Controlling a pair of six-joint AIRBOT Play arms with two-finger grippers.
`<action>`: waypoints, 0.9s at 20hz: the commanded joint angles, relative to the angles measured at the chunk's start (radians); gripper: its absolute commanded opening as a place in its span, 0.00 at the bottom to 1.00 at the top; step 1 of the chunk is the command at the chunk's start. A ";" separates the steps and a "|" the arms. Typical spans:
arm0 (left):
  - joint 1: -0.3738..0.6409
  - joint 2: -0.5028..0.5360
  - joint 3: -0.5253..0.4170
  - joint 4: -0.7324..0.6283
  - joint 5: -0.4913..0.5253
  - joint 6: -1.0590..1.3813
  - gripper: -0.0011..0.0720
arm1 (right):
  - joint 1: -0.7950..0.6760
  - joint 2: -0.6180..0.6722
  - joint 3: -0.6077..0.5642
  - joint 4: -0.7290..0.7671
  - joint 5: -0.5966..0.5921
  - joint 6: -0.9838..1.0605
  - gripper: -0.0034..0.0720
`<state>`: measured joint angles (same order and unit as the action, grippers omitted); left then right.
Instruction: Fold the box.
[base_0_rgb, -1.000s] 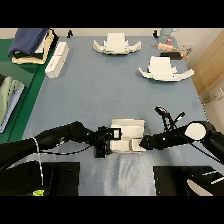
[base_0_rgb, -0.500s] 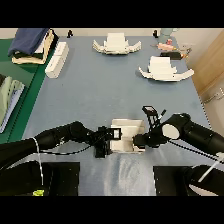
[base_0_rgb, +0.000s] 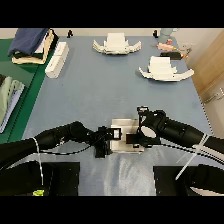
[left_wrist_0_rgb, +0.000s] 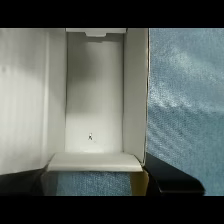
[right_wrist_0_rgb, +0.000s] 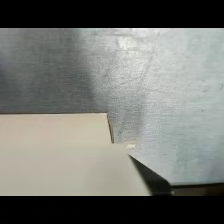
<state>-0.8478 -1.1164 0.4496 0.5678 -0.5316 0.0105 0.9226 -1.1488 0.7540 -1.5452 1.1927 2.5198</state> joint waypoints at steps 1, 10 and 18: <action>0.000 0.000 0.000 0.000 0.000 0.000 0.57 | 0.014 -0.033 0.011 -0.042 0.051 0.091 0.22; 0.000 0.000 0.000 0.000 0.000 0.000 0.57 | 0.014 -0.040 0.026 -0.063 0.083 0.060 0.36; 0.000 0.000 0.000 0.000 0.001 0.000 0.57 | 0.012 -0.026 0.123 -0.047 0.227 -0.045 0.74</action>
<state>-0.8478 -1.1164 0.4496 0.5674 -0.5316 0.0101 0.9348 -1.1828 0.8425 -1.5829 1.3334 2.5114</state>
